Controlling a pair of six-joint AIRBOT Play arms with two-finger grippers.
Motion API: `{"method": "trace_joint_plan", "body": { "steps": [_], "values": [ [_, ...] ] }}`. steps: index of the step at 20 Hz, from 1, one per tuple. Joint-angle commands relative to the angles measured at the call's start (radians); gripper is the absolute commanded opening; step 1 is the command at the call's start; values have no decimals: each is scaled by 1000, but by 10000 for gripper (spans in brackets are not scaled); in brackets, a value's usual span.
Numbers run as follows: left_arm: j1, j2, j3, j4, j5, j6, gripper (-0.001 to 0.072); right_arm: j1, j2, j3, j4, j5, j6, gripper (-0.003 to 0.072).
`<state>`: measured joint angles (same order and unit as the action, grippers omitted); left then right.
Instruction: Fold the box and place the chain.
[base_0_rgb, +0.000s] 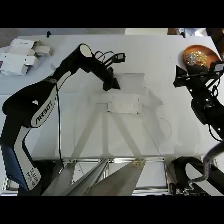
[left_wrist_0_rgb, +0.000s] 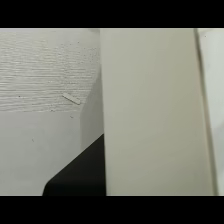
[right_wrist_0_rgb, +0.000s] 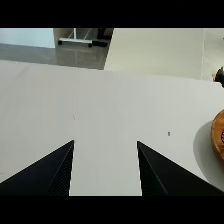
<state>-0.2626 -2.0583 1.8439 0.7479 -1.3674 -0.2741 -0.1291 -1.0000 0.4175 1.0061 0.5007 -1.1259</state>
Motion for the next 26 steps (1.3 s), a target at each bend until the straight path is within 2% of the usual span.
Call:
{"method": "trace_joint_plan", "body": {
  "steps": [1,3,13,22,26],
  "values": [
    [-13,-23,0,-6,72,13,2,-4,1,1,-1,-28,-1,436],
    [-13,-23,0,-6,106,13,2,-4,1,1,-1,-28,-1,436],
    [-13,-68,0,10,107,13,2,-4,1,1,-1,-59,-1,436],
    [-13,-61,0,8,101,102,2,-4,0,1,-4,-76,-1,436],
    [-13,-50,0,12,130,121,1,-4,0,1,-4,-76,-1,436]
  ]
}}
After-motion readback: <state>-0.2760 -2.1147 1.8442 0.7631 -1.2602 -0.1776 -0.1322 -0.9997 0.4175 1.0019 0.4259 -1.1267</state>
